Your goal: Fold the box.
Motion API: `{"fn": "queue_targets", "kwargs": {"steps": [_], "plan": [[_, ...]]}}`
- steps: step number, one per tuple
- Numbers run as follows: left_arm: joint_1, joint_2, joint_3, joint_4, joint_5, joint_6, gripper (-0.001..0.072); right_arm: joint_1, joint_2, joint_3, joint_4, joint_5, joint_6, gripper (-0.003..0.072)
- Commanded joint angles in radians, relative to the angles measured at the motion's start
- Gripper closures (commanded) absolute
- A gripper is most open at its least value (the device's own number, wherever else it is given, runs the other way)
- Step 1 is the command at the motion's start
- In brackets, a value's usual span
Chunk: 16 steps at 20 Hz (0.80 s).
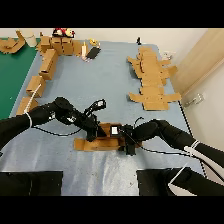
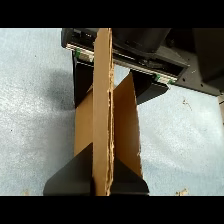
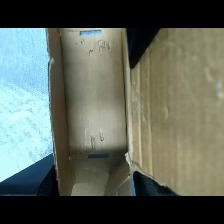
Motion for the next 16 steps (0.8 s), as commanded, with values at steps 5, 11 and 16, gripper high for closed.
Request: {"fn": "queue_targets", "kwargs": {"steps": [5,11,16], "plan": [[-0.001,0.001,0.001,0.0,0.001,0.0,0.0696,0.001,-0.001,0.001,0.001,0.001,0.001,0.019],[-0.001,0.001,0.001,-0.007,0.017,0.0,0.0696,0.001,-0.001,0.001,-0.002,0.002,0.001,0.0191],[-0.001,0.001,0.001,-0.007,0.019,0.0,0.0696,0.001,-0.001,0.001,-0.002,0.002,0.001,0.0191]]}}
